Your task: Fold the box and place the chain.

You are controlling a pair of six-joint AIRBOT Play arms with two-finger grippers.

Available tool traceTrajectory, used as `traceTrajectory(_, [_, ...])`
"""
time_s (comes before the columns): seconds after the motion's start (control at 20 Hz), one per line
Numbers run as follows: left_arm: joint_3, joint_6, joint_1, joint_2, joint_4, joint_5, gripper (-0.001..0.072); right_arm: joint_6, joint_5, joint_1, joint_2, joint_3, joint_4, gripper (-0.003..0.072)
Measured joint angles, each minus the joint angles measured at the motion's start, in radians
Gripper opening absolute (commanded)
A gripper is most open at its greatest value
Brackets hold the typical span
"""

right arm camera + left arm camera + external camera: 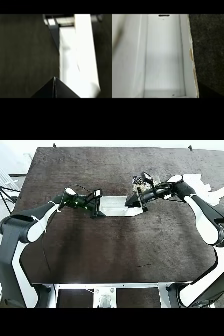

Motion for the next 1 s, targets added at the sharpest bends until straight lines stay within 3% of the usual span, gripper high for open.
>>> traceTrajectory(0.5, [-0.001,0.0,0.0,0.0,0.0,0.003,0.035,0.135,-0.452,0.072,0.0,-0.001,0.098,0.0013])
traceTrajectory(0.7, [-0.001,0.0,0.0,0.0,0.0,0.005,0.035,0.165,-0.531,0.076,-0.026,-0.001,0.064,0.0014])
traceTrajectory(1.0, [-0.001,-0.001,0.0,0.0,0.0,0.007,0.035,0.191,-0.555,0.089,-0.084,0.0,0.017,0.0014])
